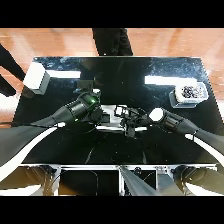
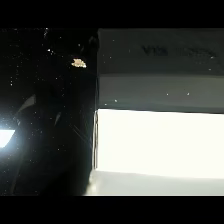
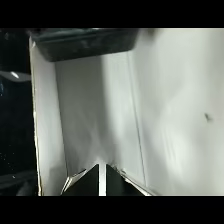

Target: Fold the box and place the chain.

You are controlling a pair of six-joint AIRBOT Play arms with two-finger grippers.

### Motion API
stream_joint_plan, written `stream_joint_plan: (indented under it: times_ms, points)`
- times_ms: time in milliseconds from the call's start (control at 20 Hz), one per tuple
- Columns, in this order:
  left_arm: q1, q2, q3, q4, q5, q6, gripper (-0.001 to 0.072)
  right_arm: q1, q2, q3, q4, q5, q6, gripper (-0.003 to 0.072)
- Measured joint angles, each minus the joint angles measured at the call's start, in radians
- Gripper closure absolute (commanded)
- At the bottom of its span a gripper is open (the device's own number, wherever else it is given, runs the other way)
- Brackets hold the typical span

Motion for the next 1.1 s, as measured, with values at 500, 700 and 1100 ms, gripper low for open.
stream_joint_plan:
  times_ms: [500, 700, 1100]
  points:
    - [0.000, 0.000, 0.000, 0.003, -0.040, -0.021, 0.0688, -0.251, 0.141, 0.001, 0.000, 0.237, 0.511, 0.0624]
    - [0.000, -0.005, 0.000, 0.004, -0.063, -0.024, 0.0688, -0.418, 0.164, 0.001, -0.001, 0.384, 0.803, 0.0624]
    - [0.000, -0.025, 0.001, 0.005, -0.052, 0.003, 0.0688, -0.739, 0.172, -0.077, -0.103, 0.527, 1.139, 0.0625]
